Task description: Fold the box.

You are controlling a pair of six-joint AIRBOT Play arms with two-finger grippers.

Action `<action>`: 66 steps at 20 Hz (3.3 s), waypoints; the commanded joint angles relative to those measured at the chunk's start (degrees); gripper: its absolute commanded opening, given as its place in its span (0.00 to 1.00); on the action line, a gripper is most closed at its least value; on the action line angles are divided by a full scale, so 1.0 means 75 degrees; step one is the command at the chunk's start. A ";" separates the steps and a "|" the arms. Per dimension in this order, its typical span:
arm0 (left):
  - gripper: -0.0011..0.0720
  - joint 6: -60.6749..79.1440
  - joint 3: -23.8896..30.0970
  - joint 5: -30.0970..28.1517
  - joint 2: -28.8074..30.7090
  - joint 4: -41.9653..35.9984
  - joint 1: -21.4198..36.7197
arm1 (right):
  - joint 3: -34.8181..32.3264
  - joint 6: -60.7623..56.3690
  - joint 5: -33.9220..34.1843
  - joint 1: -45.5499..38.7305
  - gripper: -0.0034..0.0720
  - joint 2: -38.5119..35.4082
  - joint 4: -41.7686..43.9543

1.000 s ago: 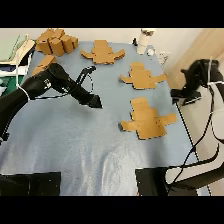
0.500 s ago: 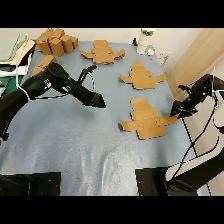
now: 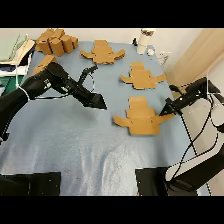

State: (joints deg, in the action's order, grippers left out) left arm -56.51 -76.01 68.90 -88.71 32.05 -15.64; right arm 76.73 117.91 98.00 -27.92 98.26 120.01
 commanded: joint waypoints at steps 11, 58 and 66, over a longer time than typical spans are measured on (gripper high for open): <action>0.78 0.0003 0.0294 0.1169 0.0000 -0.0568 0.1580 | -0.2197 -0.0408 -0.4150 0.4272 0.07 -0.1638 0.1886; 0.03 0.3127 0.1000 0.1687 -0.1903 -0.1413 0.1985 | -0.4704 0.1131 -0.5904 0.6199 0.23 -0.3611 0.1632; 0.02 0.5455 0.1078 0.0332 -0.0775 -0.1775 0.1227 | -0.3223 -0.1574 -0.5651 0.4529 0.70 -0.3620 -0.0329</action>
State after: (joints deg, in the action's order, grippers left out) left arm -23.57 -68.27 77.49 -98.06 19.31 -3.79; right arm 47.99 113.27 53.47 10.87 71.13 121.64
